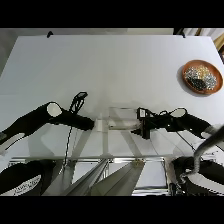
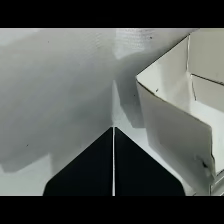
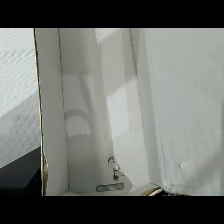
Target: Fold the box and place the chain.
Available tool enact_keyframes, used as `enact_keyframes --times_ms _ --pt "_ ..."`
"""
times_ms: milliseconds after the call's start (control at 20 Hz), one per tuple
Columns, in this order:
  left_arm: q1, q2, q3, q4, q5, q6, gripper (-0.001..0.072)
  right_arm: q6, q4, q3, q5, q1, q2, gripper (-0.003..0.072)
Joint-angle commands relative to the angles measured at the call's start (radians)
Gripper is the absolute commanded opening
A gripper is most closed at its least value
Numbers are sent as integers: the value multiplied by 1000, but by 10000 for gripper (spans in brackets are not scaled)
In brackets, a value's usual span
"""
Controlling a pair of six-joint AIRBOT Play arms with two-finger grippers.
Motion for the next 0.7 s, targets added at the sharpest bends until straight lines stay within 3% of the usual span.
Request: enact_keyframes --times_ms 0,500,550,650 --pt "-23 -19 -1 -64 26 66 7 0 0 0 0 0 0 406" --pt "-78 24 6 -173 37 187 44 0 0 -1 0 0 0 406" --pt "-78 43 6 -174 37 194 87 0 0 0 0 0 0 406" --pt "-78 76 6 -179 41 195 97 0 0 0 0 0 0 406"
